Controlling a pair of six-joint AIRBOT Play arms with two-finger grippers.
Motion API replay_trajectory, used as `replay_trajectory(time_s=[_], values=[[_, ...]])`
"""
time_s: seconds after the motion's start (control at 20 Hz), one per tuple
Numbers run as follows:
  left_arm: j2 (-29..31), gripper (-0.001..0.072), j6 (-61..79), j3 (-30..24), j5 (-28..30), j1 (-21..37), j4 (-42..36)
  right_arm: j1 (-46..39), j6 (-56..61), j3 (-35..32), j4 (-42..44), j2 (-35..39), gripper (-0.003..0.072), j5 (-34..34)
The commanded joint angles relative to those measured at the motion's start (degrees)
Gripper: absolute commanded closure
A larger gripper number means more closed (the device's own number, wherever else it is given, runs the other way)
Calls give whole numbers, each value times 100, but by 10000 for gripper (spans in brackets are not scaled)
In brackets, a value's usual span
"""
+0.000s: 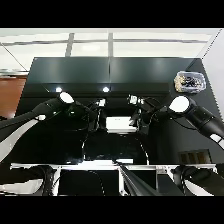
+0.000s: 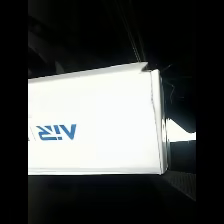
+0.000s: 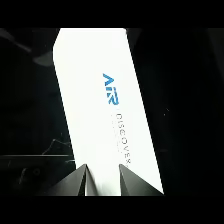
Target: Fold the box and place the chain.
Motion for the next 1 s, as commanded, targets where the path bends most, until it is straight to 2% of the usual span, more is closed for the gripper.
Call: replay_trajectory(time_s=[0.0,0.95], values=[[-4,340,2,0,-15,-2,0,4,37,-13,142,2,454,-295],[-4,340,0,0,-33,-2,0,7,85,-46,122,2,455,-323]])
